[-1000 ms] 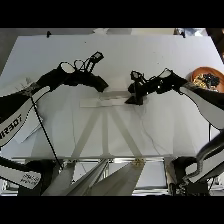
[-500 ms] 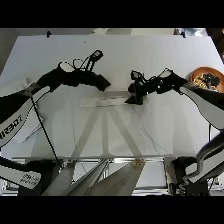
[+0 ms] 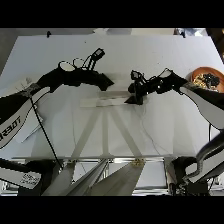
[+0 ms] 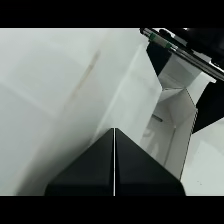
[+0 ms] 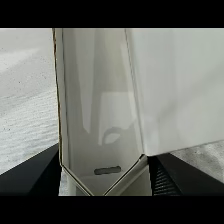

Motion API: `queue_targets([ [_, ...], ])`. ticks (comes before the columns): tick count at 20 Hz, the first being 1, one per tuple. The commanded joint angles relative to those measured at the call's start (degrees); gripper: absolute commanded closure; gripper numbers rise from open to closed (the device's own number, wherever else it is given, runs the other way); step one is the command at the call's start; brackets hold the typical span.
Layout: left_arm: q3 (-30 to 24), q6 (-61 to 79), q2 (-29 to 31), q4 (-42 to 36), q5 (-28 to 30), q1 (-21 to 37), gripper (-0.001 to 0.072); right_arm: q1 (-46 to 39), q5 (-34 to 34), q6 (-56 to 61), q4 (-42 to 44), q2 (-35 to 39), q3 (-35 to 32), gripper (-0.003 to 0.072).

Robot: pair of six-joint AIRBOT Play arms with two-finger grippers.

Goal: Fold the box and place the chain.

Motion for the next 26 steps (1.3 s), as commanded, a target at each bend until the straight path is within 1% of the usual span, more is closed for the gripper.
queue_targets([
  [1, 0.1, 0.2, 4.5, 0.3, -3.0, 3.1, 0.0705, 0.0, 0.1, 0.0, 0.0, 0.0, 0.1, 0.0228],
  [3, 0.1, 0.3, 8.4, 4.4, -5.2, 5.6, 0.0705, 0.0, 0.1, 0.0, 0.0, 0.0, 0.1, 0.0228],
  [5, 0.0, 1.5, 11.5, 11.6, -6.9, 7.5, 0.0705, 0.0, 0.1, 0.0, 0.0, 0.0, 0.1, 0.0228],
  [6, 0.0, 3.0, 12.7, 16.4, -8.0, 7.9, 0.0701, 0.0, 0.1, 0.0, 0.0, 0.0, 0.1, 0.0228],
  [7, -0.3, 4.2, 13.3, 20.7, -8.8, 8.0, 0.0692, 0.0, 0.1, 0.0, 0.0, 0.0, 0.1, 0.0228],
  [8, -1.1, 5.4, 13.6, 23.9, -9.3, 8.0, 0.0667, 0.0, 0.1, 0.0, 0.0, 0.0, 0.1, 0.0228],
  [9, -2.1, 6.3, 13.4, 25.2, -10.0, 8.0, 0.0569, 0.0, 0.1, 0.0, 0.0, 0.0, 0.1, 0.0228],
  [10, -3.8, 8.7, 13.3, 25.3, -9.9, 8.0, 0.0351, 0.0, 0.1, 0.0, 0.0, 0.0, 0.1, 0.0228],
  [11, -5.8, 12.6, 13.3, 25.0, -9.6, 7.9, 0.0168, 0.0, 0.1, 0.0, 0.0, 0.0, 0.1, 0.0228],
  [12, -8.1, 17.8, 13.3, 24.3, -8.8, 7.9, 0.0096, 0.0, 0.1, 0.0, 0.0, 0.0, 0.1, 0.0228],
  [13, -10.1, 22.6, 13.3, 23.4, -7.6, 7.9, 0.0068, 0.0, 0.1, 0.0, 0.0, 0.0, 0.1, 0.0228],
  [15, -12.9, 29.5, 12.7, 21.0, -5.6, 7.9, 0.0068, 0.0, 0.1, 0.0, 0.0, 0.0, 0.1, 0.0228],
  [19, -13.1, 33.1, 9.2, 15.9, -2.7, 7.9, 0.0065, 0.0, 0.1, 0.0, 0.0, 0.0, 0.1, 0.0228],
  [20, -13.1, 35.7, 8.3, 14.7, -2.1, 7.8, 0.0044, 0.0, 0.1, 0.0, 0.0, 0.0, 0.1, 0.0228],
  [21, -13.1, 38.1, 7.4, 13.7, -1.8, 7.8, 0.0008, 0.0, 0.1, 0.0, 0.0, 0.0, 0.1, 0.0228],
  [23, -13.1, 40.1, 5.9, 11.9, -0.9, 7.3, 0.0009, 0.0, 0.1, 0.0, 0.0, 0.0, 0.1, 0.0228],
  [25, -13.1, 40.1, 4.8, 11.7, -1.2, 6.6, 0.0014, 0.0, 0.1, 0.0, 0.0, 0.0, 0.1, 0.0228],
  [26, -13.1, 40.1, 4.5, 11.8, -2.3, 6.4, 0.0038, 0.0, 0.0, 0.0, 0.0, 0.0, 0.1, 0.0228],
])
